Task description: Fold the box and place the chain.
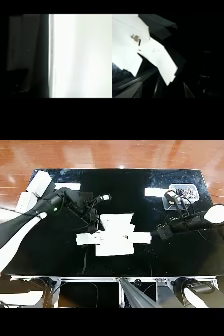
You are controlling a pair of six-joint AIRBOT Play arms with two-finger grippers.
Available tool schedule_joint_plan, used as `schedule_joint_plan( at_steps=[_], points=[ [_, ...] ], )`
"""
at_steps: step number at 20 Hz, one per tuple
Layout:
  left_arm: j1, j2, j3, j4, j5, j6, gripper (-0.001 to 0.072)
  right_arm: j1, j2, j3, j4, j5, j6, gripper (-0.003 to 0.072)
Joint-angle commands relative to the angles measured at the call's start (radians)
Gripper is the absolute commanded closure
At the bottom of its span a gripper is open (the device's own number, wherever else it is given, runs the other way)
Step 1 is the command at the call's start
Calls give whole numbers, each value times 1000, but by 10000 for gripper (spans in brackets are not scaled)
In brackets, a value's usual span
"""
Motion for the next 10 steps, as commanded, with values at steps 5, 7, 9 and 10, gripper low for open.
schedule_joint_plan(
  at_steps=[5, 7, 9, 10],
  points=[
    [-36, 101, -172, -80, -198, 214, 698, -1, 0, 37, 32, -164, 0, 109],
    [-50, 103, -198, -43, -260, 214, 698, -1, -1, 37, 42, -184, -8, 109],
    [-55, 98, -213, -3, -312, 214, 694, 1, -3, 35, 57, -167, -56, 110],
    [-55, 94, -213, 6, -331, 214, 692, 6, -4, 26, 64, -154, -118, 110]
  ],
)
